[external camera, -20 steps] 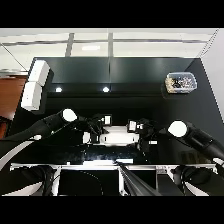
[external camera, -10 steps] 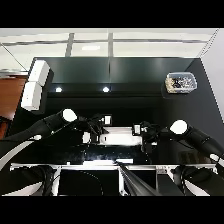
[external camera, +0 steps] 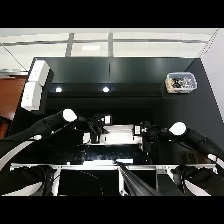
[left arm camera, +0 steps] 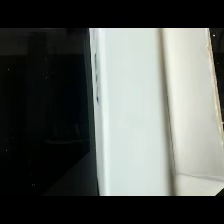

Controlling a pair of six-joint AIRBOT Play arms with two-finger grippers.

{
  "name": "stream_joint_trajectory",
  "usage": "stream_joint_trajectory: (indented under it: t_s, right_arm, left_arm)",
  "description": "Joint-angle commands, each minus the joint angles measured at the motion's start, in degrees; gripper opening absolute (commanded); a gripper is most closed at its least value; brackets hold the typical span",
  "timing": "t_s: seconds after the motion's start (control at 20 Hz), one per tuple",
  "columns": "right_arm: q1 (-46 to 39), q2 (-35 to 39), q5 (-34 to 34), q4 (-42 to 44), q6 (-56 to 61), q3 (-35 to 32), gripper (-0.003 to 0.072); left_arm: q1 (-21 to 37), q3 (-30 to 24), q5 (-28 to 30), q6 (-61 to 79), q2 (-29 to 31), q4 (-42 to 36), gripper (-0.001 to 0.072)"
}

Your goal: Fold the box and place the chain.

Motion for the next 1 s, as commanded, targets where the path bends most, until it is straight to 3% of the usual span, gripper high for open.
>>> stream_joint_trajectory:
  t_s: [0.0,0.95]
  right_arm:
    - [0.0,-0.7,-0.6,0.9,-0.9,-0.1,0.0710]
    - [3.1,-1.1,-1.9,-3.0,1.0,-0.1,0.0691]
  left_arm:
    - [0.0,0.0,0.0,0.1,0.0,0.0,0.0026]
    - [0.0,0.0,0.0,0.1,0.0,0.0,0.0026]
